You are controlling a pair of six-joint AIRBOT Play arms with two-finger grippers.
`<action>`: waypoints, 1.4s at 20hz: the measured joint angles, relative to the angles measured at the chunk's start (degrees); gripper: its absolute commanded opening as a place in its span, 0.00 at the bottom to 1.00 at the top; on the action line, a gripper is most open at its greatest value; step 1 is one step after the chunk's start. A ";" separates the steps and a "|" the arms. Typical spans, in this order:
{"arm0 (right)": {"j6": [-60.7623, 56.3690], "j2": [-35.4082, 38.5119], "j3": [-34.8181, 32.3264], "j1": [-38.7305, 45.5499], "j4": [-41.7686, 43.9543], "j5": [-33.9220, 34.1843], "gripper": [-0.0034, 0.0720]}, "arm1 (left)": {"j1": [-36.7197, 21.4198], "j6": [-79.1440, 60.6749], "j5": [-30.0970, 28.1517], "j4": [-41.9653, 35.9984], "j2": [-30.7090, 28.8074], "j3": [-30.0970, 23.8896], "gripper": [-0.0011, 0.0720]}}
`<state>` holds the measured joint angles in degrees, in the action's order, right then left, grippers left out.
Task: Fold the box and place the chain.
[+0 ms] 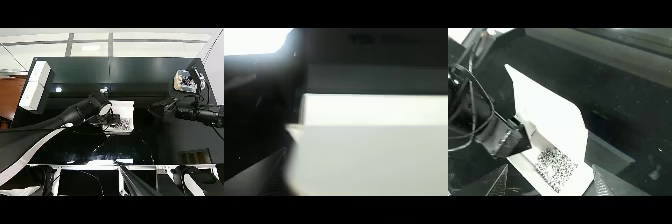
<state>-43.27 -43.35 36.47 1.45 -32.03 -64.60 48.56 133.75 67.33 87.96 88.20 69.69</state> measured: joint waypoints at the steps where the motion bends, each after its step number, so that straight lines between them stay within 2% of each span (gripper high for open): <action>1: 0.00 0.00 0.00 0.11 -0.02 -0.02 0.85 | -0.04 -3.30 1.33 -0.24 -0.66 0.81 0.73; 6: 0.00 0.00 0.00 0.37 -1.49 -0.02 0.85 | -1.40 -22.58 7.80 0.31 -8.11 1.36 0.73; 9: -0.02 0.00 0.00 0.37 -2.32 0.09 0.85 | -5.86 -32.79 8.33 -0.83 -15.43 -3.91 0.73; 11: -0.02 0.00 0.00 0.37 -2.71 0.15 0.85 | -12.52 -42.93 4.66 -8.70 -20.96 -10.71 0.73; 14: -0.04 0.00 0.00 0.37 -3.52 0.39 0.85 | -25.97 -67.45 -1.03 -31.74 -27.08 -23.54 0.74; 15: -0.04 0.00 0.00 0.37 -3.76 0.44 0.85 | -29.66 -75.49 -2.36 -38.07 -28.02 -27.15 0.84; 16: -0.04 0.00 0.00 0.37 -3.85 0.57 0.85 | -32.85 -84.30 -3.32 -43.30 -28.63 -30.51 0.99; 18: -0.04 0.00 0.00 0.37 -4.07 0.59 0.85 | -36.57 -101.72 -5.22 -50.34 -28.89 -35.30 0.99; 21: -0.04 0.00 0.00 0.37 -4.17 0.74 0.85 | -36.98 -124.21 -7.67 -55.87 -27.28 -38.75 0.99; 25: -0.07 0.00 0.00 0.37 -4.20 0.76 0.85 | -33.51 -143.14 -13.62 -58.42 -22.77 -39.91 0.98; 28: -0.07 0.00 0.00 0.37 -4.22 0.81 0.85 | -31.78 -149.65 -15.58 -58.97 -18.12 -38.05 0.98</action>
